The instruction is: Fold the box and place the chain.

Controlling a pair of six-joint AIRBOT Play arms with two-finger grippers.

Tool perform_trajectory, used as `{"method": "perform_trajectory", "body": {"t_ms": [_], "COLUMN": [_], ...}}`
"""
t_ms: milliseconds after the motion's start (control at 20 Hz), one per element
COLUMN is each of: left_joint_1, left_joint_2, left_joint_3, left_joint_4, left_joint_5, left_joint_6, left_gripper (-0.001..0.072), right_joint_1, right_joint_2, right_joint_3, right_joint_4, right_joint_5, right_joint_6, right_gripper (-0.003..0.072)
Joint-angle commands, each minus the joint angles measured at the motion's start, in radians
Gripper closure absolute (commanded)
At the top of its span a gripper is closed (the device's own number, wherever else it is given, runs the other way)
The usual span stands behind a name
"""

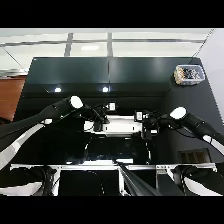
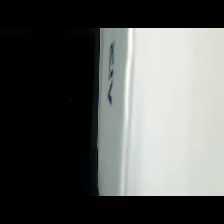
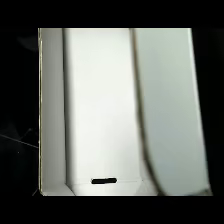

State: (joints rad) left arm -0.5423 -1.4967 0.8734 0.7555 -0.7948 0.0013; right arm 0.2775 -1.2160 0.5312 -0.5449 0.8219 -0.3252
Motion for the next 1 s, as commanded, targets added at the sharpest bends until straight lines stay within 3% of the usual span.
{"method": "perform_trajectory", "body": {"t_ms": [0,100,950], "left_joint_1": [0.0,0.0,0.0], "left_joint_2": [0.0,0.0,0.0], "left_joint_3": [0.0,0.0,0.0], "left_joint_4": [-0.001,-0.001,-0.001], "left_joint_5": [0.002,0.002,0.003], "left_joint_6": [-0.001,-0.001,-0.001], "left_gripper": [0.0682,0.0683,0.0683], "right_joint_1": [0.018,0.048,0.046], "right_joint_2": [-0.024,-0.03,-0.04], "right_joint_3": [0.005,0.005,0.005], "right_joint_4": [-0.006,-0.042,-0.059], "right_joint_5": [-0.013,-0.055,-0.063], "right_joint_6": [0.019,0.071,0.086], "right_gripper": [0.0021,0.0021,0.0021]}}
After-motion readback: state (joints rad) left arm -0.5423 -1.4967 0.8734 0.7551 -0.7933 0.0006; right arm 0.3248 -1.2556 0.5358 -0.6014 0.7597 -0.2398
